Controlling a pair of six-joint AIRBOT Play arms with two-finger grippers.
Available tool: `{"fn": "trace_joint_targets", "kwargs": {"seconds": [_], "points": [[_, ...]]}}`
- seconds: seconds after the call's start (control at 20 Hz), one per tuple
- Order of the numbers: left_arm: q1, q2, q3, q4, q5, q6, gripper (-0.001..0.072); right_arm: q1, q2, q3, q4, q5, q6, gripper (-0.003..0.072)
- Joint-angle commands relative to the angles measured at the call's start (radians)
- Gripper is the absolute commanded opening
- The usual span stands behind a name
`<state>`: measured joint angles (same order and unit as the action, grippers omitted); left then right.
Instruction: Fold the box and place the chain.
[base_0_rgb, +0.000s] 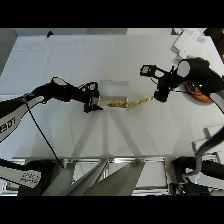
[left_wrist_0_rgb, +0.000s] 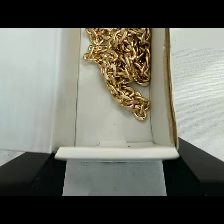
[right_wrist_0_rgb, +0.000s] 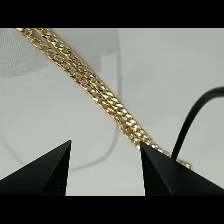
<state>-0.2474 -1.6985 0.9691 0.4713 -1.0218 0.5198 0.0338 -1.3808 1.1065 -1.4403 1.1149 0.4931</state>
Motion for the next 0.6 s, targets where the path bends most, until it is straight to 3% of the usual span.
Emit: {"fn": "trace_joint_targets", "kwargs": {"seconds": [0.0, 0.55], "points": [[0.0, 0.0, 0.0, 0.0, 0.0, 0.0, 0.0014, -0.024, -0.069, -0.006, 0.092, -0.037, -0.272, 0.0472], [0.0, 0.0, 0.0, 0.0, 0.0, 0.0, 0.0014, 0.005, -0.216, -0.006, 0.109, -0.124, -0.288, 0.0449]]}}
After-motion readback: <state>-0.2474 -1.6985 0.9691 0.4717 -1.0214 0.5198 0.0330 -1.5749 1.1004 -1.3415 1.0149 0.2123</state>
